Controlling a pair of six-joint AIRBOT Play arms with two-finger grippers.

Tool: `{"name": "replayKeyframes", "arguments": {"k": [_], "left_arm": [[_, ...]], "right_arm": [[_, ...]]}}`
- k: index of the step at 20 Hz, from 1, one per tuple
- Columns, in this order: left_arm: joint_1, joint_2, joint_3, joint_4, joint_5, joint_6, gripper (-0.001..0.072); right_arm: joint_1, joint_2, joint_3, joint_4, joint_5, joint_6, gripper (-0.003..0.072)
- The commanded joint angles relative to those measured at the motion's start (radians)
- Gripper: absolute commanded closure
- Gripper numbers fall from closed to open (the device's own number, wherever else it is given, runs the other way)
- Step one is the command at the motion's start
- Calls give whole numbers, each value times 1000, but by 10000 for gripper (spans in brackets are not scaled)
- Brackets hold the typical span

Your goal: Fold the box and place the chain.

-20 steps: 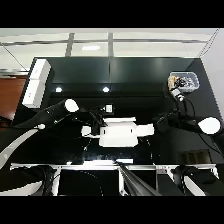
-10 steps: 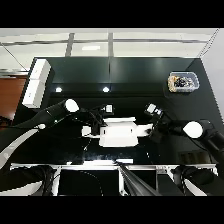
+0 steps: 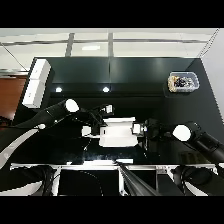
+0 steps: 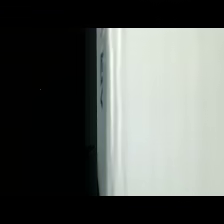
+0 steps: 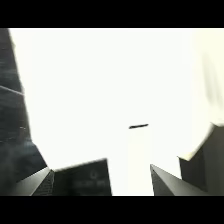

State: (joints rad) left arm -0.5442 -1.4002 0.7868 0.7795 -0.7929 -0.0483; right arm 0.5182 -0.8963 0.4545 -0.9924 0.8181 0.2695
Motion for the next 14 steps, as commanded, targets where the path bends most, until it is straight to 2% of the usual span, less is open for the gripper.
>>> {"name": "replayKeyframes", "arguments": {"k": [1,4,7,11,14], "left_arm": [[-1,-1,-1,1,0,0,678],[-1,-1,-1,1,0,0,679],[-1,-1,-1,1,2,0,679],[-1,-1,-1,1,1,0,678],[-1,-1,-1,1,1,0,679]], "right_arm": [[10,-6,0,39,51,-67,-22],[27,-15,-1,36,64,-72,-22],[72,-48,-1,40,18,-72,-21],[107,-103,-1,150,-132,-61,-21],[104,-102,0,150,-244,-38,-21]]}}
